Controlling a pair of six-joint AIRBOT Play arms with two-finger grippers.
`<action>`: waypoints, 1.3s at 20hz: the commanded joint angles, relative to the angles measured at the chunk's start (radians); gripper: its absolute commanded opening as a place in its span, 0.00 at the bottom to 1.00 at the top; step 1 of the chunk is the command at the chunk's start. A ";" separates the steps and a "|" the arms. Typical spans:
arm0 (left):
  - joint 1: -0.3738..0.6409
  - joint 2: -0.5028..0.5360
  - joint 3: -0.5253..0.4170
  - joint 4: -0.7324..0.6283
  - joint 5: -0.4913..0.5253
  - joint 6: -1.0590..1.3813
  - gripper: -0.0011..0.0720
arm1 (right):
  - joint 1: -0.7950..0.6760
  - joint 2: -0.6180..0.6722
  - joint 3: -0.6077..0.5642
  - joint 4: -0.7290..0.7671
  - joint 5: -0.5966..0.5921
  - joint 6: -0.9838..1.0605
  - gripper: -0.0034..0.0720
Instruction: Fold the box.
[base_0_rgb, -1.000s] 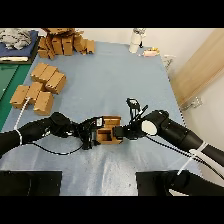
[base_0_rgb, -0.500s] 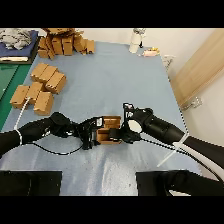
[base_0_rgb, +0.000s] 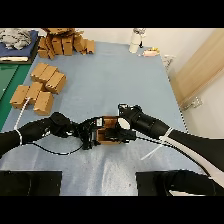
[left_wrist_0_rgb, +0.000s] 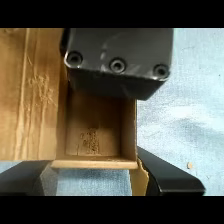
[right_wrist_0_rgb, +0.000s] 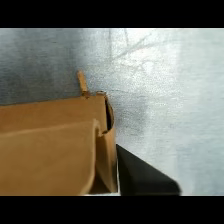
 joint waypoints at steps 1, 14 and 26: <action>0.001 -0.001 0.001 0.000 0.000 0.000 0.67 | 0.001 -0.016 0.005 -0.070 0.020 0.004 0.33; 0.001 -0.001 0.001 0.000 0.000 0.000 0.67 | 0.003 -0.015 0.006 -0.100 0.006 -0.026 0.31; 0.001 -0.001 0.001 0.000 0.000 0.000 0.67 | 0.002 0.145 0.008 -0.056 0.039 0.021 0.55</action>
